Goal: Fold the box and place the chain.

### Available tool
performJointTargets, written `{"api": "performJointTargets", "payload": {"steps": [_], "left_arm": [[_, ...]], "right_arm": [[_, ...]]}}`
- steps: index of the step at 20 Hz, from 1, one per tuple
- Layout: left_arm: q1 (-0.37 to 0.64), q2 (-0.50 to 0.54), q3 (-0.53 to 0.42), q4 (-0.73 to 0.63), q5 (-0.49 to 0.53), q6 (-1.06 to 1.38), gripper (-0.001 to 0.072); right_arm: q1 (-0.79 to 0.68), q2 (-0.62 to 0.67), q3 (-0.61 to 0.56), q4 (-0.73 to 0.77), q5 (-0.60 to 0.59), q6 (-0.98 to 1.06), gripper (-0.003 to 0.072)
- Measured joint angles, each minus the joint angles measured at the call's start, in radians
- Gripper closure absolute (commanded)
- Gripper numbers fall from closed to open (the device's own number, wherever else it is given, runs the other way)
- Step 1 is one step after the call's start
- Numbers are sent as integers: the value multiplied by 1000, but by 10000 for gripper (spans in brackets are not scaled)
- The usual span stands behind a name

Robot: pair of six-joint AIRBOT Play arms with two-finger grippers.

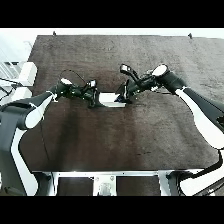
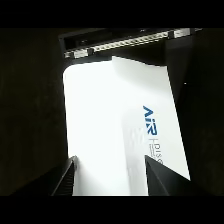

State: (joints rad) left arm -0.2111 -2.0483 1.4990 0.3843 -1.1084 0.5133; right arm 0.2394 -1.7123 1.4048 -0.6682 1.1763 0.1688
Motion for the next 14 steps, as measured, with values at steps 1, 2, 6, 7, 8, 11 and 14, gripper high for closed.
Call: {"api": "performJointTargets", "payload": {"steps": [1, 2, 6, 7, 8, 11, 14], "left_arm": [[0, 0, 0, 0, 0, 0, 362], [0, 0, 0, 0, 0, 0, 362], [0, 0, 0, 0, 0, 0, 362], [0, 0, 0, 0, 0, 0, 362], [0, 0, 0, 0, 0, 0, 362], [0, 0, 0, 0, 0, 0, 362], [0, 0, 0, 0, 0, 0, 362]], "right_arm": [[0, 3, -10, 17, -4, -19, 292], [0, 3, -18, 29, -6, -38, 298], [-5, 4, -34, 53, -34, -81, 415], [-4, 4, -35, 58, -37, -88, 291], [-5, 4, -37, 59, -41, -95, 127], [-2, 2, -39, 58, -44, -110, 127], [6, 0, -40, 55, -50, -120, 127]]}}
